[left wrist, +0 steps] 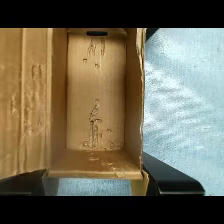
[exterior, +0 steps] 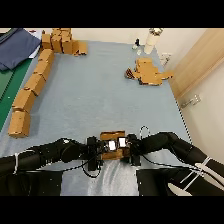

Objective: Fold the box.

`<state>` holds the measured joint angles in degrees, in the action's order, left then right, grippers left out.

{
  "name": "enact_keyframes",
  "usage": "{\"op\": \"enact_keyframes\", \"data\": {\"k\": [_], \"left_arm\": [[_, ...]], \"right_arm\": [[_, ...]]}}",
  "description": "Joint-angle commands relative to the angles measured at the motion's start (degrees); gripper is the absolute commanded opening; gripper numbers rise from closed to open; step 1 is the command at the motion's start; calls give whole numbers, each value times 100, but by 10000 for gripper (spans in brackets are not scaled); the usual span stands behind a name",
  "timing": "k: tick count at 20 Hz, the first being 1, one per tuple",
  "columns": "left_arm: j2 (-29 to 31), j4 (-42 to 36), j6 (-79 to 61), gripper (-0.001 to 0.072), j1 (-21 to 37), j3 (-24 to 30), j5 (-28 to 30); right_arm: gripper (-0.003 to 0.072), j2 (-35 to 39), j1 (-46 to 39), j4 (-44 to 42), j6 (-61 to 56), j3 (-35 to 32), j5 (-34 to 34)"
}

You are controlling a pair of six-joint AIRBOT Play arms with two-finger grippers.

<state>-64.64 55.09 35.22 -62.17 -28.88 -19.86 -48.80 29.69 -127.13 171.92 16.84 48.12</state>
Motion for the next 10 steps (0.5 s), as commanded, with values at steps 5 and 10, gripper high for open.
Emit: {"op": "enact_keyframes", "data": {"k": [5, 10], "left_arm": [[0, -24, 31, 411, 2, 2, -7], [0, -22, 31, 411, 0, 2, -7]], "right_arm": [[720, -4, -15, 748, -761, 66, 892], [720, -7, -208, 1213, -1464, 249, 835]]}}
